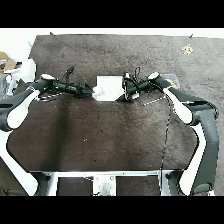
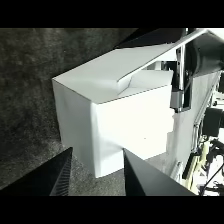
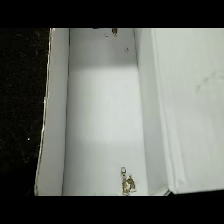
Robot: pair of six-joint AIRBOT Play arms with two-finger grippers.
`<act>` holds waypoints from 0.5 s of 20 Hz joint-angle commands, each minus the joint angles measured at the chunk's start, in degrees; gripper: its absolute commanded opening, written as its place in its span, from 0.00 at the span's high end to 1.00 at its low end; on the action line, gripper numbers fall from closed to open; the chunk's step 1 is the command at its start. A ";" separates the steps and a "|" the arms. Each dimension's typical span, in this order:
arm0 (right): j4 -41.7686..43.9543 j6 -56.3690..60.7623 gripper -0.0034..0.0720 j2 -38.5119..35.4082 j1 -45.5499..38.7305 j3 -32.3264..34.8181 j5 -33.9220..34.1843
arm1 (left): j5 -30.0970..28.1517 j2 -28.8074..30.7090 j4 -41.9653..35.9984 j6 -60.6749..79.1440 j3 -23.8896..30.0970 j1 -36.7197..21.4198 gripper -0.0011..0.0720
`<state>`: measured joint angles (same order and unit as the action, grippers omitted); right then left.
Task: Fold the box and place the chain.
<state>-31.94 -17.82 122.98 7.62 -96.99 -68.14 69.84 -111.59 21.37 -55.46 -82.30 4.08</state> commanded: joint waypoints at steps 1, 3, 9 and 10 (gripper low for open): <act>0.02 0.02 0.36 0.02 0.04 0.02 0.00 | 0.00 0.09 0.31 0.17 -1.25 1.03 0.50; 0.02 0.02 0.36 0.02 0.04 0.02 0.00 | -0.57 0.09 2.56 -2.23 -3.45 2.25 0.50; 0.02 0.02 0.36 0.02 0.04 0.02 0.00 | -0.31 0.11 9.07 -8.52 -7.23 4.33 0.49; 0.02 0.02 0.36 0.02 0.04 0.02 0.02 | -0.46 0.09 9.16 -9.05 -7.23 4.46 0.49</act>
<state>-31.92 -17.82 122.98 7.62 -96.99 -68.12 69.63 -111.53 28.42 -61.76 -88.58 7.84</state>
